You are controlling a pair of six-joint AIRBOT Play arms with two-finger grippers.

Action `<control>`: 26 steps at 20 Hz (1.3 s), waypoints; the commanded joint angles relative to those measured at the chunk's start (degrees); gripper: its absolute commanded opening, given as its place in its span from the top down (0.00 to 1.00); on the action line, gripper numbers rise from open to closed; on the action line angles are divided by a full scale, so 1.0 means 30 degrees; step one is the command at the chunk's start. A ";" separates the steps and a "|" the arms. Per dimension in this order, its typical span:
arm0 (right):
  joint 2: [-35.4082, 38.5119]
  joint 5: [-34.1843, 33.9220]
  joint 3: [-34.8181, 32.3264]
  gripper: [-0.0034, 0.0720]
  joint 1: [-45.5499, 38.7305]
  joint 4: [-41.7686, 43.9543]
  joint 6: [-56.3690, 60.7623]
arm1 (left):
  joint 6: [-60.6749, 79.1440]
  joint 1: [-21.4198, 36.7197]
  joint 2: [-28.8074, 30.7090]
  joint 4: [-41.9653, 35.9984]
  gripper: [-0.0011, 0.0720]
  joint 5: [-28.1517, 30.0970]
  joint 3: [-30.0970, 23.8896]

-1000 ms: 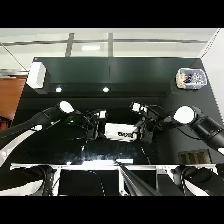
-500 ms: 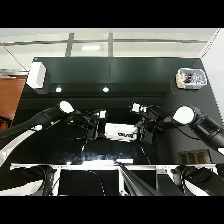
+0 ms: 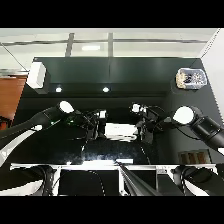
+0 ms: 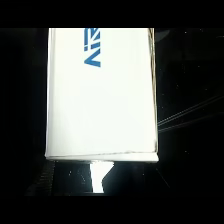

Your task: Fold the box and place the chain.

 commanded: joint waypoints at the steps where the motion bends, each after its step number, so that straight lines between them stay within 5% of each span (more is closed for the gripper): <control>1: 0.0000 -0.0007 -0.0044 0.45 0.0015 0.0007 -0.0007 | 0.0015 0.0000 -0.0007 0.0000 0.44 0.0007 0.0000; 20: -0.0401 0.0124 -0.0255 0.45 0.0007 -0.0189 0.0000 | 0.0015 0.0000 -0.0007 0.0000 0.44 0.0000 0.0000; 26: 0.0087 0.1843 0.0561 0.45 0.0007 -0.0051 0.1807 | 0.0015 0.0000 -0.0007 0.0000 0.44 0.0007 0.0000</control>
